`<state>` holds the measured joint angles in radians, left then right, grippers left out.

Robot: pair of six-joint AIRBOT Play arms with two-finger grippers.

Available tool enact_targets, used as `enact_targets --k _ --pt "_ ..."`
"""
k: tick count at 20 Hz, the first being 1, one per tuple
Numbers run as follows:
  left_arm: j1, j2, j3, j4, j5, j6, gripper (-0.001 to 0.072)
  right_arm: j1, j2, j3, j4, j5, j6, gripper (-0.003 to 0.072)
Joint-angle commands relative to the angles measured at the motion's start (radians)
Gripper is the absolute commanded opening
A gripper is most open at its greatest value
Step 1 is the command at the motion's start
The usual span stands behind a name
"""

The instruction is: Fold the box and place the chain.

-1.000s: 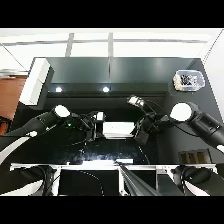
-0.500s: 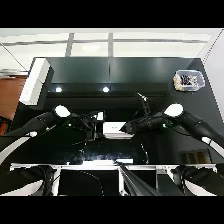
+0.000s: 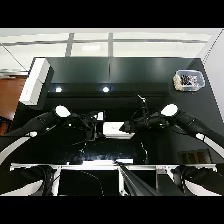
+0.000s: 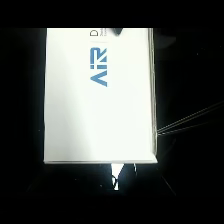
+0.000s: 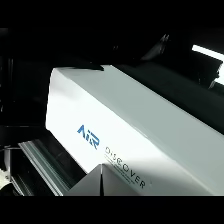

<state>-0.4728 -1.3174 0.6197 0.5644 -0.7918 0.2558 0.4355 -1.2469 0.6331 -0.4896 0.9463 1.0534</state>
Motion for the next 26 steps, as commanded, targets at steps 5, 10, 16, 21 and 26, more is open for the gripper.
enact_targets --k 5,10,16,21,26 --pt "0.011 0.076 0.000 0.012 0.006 -0.098 0.0716 -0.154 0.195 0.124 -0.021 0.176 -0.014 0.0031" --pt "0.031 0.232 0.002 0.187 -0.035 -0.382 0.0717 -0.380 0.338 0.127 -0.112 0.237 0.011 0.0031" --pt "-0.103 0.142 0.172 0.191 -0.053 -0.473 0.0711 -0.496 0.340 0.123 -0.177 0.171 0.016 0.0031" --pt "-0.197 -0.040 0.318 0.224 -0.048 -0.481 0.0711 -0.575 0.339 0.123 -0.200 0.187 0.017 0.0031" --pt "-0.211 -0.089 0.337 0.231 -0.076 -0.553 0.0712 -0.584 0.339 0.123 -0.204 0.201 0.016 0.0030"
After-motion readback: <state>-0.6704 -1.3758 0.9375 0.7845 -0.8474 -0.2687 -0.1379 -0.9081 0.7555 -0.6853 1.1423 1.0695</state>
